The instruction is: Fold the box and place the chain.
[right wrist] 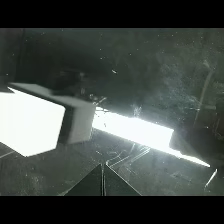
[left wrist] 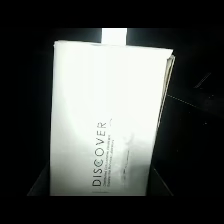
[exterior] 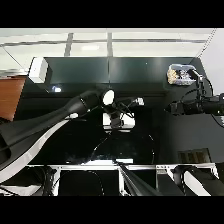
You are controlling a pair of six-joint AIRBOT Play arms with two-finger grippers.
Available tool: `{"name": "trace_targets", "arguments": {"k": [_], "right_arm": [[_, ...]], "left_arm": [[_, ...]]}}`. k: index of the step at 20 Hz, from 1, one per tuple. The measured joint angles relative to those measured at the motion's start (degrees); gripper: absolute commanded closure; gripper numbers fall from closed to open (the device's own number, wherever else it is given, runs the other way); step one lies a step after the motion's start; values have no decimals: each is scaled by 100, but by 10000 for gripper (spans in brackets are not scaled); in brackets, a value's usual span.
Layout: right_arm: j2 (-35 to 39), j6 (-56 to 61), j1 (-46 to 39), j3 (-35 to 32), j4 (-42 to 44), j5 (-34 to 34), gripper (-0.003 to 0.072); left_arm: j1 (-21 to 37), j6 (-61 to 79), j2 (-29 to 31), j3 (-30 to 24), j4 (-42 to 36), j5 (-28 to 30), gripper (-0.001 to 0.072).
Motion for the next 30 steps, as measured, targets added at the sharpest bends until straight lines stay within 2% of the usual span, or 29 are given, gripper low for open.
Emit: {"name": "trace_targets", "arguments": {"k": [3, 5, 7, 10, 14, 18, 24, 30], "right_arm": [[0, 0, 0, -2, 0, 2, 670], [0, 0, 0, -2, 0, 4, 670], [0, 0, 2, 0, 0, 4, 670], [0, 0, 0, -2, 0, 0, 670], [0, 2, 0, -2, 0, -35, 670], [0, 35, 0, 0, 2, -186, 670], [0, 323, 0, -2, 116, -393, 670], [0, 503, 0, -2, 199, -437, 670]], "left_arm": [[463, -691, 269, 186, 295, -422, 434], [997, -1239, 564, 227, 557, -723, 435], [1735, -1838, 909, 190, 911, -929, 434], [3169, -2673, 1399, -107, 1231, -1117, 434], [5106, -3316, 1650, -555, 1401, -988, 434], [6310, -3373, 1547, -708, 1364, -424, 434], [6789, -2564, 809, -678, 708, 470, 434], [6815, -2253, -90, -11, 374, 715, 433]]}}
